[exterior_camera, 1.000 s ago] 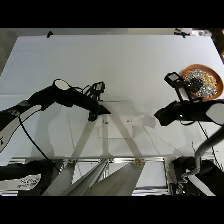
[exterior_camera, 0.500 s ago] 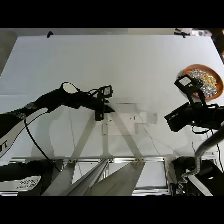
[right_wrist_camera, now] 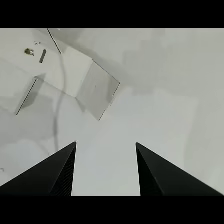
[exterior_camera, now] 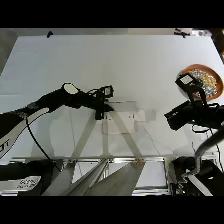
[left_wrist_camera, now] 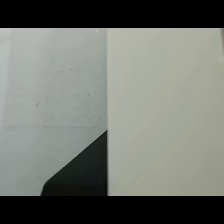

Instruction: Fold the box and place the chain.

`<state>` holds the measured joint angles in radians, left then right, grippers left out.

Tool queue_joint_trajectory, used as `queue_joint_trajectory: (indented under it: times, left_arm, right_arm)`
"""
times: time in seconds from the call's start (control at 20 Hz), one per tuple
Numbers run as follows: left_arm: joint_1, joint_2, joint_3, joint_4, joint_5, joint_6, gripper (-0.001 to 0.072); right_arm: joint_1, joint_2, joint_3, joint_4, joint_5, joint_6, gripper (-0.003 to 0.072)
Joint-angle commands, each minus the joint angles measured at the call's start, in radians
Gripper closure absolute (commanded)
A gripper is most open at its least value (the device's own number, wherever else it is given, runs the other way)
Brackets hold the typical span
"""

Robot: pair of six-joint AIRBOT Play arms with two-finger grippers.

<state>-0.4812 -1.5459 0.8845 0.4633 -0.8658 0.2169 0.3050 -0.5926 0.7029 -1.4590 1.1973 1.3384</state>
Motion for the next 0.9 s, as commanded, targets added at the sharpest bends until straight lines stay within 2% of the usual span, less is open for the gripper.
queue_joint_trajectory:
  times: [0.0, 0.85]
  left_arm:
    - [-0.001, -0.023, 0.001, 0.001, 0.010, 0.000, 0.0699]
    - [0.000, -0.043, 0.001, 0.001, 0.023, 0.000, 0.0697]
  right_arm:
    - [0.000, 0.000, 0.001, 0.000, -0.016, 0.000, 0.0266]
    - [0.000, 0.000, 0.001, 0.000, -0.016, -0.003, 0.0270]
